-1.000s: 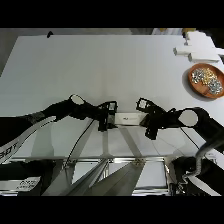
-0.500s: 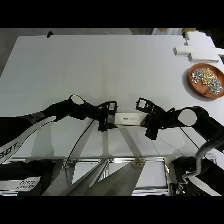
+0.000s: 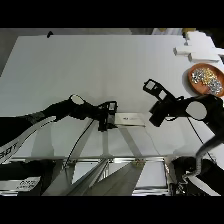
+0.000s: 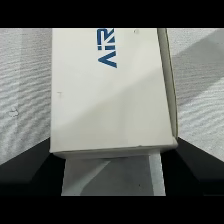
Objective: Fold the box and place the chain.
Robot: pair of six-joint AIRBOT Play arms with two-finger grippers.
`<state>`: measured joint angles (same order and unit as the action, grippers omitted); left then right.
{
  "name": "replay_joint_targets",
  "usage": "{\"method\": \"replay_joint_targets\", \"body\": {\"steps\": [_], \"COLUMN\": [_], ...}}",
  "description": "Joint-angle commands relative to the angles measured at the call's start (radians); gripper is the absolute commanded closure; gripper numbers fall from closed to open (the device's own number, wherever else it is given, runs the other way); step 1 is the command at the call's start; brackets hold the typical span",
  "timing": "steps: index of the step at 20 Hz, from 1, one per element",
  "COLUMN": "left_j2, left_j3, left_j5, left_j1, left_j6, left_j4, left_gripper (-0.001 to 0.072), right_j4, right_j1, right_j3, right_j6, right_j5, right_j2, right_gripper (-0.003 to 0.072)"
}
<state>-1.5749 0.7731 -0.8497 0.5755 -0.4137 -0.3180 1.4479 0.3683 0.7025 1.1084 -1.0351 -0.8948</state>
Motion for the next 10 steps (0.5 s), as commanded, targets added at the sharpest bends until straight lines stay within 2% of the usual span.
{"method": "replay_joint_targets", "body": {"steps": [1,4,6,8,10], "left_j2": [0.0,0.0,0.0,0.0,0.0], "left_j3": [0.0,0.0,0.0,0.0,0.0], "left_j5": [0.0,0.0,0.0,0.0,0.001], "left_j1": [0.0,0.0,0.0,0.0,0.0], "left_j6": [-0.001,0.0,-0.001,-0.001,-0.001], "left_j4": [-0.001,-0.001,-0.001,-0.001,0.0], "left_gripper": [0.0677,0.0677,0.0677,0.0677,0.0677], "right_j4": [0.17,0.143,0.031,-0.114,-0.161], "right_j1": [-0.159,-0.39,-0.474,-0.486,-0.464], "right_j3": [0.011,0.011,0.011,0.011,0.011], "right_j6": [0.172,0.174,0.079,-0.076,-0.105], "right_j5": [-0.217,-0.332,-0.35,-0.373,-0.355], "right_j2": [-0.054,-0.111,-0.109,-0.108,-0.108], "right_gripper": [0.0671,0.0669,0.0669,0.0669,0.0669]}}
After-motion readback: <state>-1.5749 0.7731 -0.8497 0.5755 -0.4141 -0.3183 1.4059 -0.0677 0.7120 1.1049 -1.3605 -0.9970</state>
